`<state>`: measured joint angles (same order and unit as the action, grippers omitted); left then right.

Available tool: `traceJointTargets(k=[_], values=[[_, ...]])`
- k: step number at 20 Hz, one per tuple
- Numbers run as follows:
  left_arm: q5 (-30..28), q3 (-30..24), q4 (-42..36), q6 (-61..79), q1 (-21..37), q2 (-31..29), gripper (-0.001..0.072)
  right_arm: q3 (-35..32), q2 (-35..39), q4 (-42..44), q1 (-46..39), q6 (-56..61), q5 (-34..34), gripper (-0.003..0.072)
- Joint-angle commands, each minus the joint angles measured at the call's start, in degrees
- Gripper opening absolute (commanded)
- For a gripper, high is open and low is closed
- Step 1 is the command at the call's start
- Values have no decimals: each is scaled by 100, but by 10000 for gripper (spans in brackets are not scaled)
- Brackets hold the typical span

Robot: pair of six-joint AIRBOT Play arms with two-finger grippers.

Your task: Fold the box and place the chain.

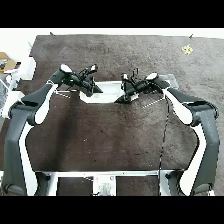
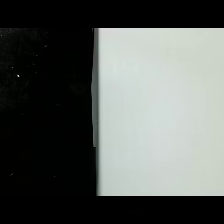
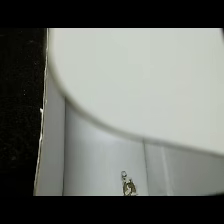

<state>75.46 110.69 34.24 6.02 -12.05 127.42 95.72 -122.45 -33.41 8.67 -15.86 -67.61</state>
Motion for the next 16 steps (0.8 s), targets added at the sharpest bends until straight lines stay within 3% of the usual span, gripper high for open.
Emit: traceJointTargets(k=[1, 8, 9, 10, 16], values=[[2, 0, 2, 0, -4, 4, 8, 0, -4, 0, -2, 2, 9, 547], [37, 0, -20, 7, -4, 4, 18, 0, -4, 0, -2, 2, 7, 547], [46, 0, -118, 4, -2, 4, 279, 0, -4, 0, -2, 2, 9, 547], [63, 0, -225, 4, -2, 2, 367, 0, -4, 0, -2, 2, 9, 547], [555, 2, -243, -520, 280, -291, 371, 0, -4, 0, -2, 2, 9, 547]])
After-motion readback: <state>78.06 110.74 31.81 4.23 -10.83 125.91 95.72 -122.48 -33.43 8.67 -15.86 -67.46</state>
